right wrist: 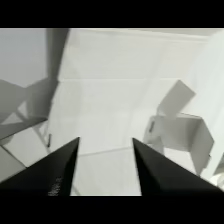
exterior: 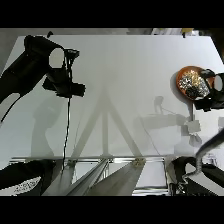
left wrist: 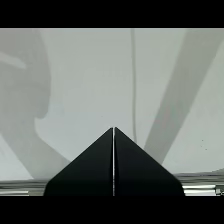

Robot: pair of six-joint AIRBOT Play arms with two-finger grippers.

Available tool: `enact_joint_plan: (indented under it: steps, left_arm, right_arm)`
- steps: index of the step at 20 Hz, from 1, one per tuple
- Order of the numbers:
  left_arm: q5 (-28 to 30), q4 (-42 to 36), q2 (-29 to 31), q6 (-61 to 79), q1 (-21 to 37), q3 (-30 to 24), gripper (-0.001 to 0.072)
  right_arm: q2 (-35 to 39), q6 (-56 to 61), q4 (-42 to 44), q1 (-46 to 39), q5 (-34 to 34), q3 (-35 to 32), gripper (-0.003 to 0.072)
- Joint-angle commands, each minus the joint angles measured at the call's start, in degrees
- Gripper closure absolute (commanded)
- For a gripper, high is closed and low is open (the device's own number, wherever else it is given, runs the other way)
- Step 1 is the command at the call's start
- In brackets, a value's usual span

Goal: Fold the box and place the chain.

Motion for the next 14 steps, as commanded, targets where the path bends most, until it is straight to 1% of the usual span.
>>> enact_joint_plan:
  steps: [1, 7, 9, 11, 14]
  left_arm:
    - [0.0, 0.0, 0.0, 0.0, 0.0, 0.0, 0.0701]
    - [0.0, 0.0, 0.0, 0.0, 0.0, 0.0, 0.0701]
    - [0.0, 0.0, 0.0, 0.0, 0.0, 0.0, 0.0701]
    - [0.0, 0.0, 0.0, 0.0, 0.0, 0.0, 0.0701]
    - [0.0, 0.0, 0.0, 0.0, 0.0, 0.0, 0.0701]
  right_arm:
    - [-0.4, -0.2, -5.0, -8.0, -1.0, 1.2, 0.0201]
    - [-6.0, -0.6, -5.0, -26.6, -1.8, 1.2, 0.0201]
    - [-7.7, -2.8, -4.9, -30.9, -1.9, 1.2, 0.0201]
    - [-9.1, -5.3, -4.7, -32.8, -3.7, 1.2, 0.0202]
    - [-9.9, -6.9, -5.0, -32.9, -8.6, 1.2, 0.022]
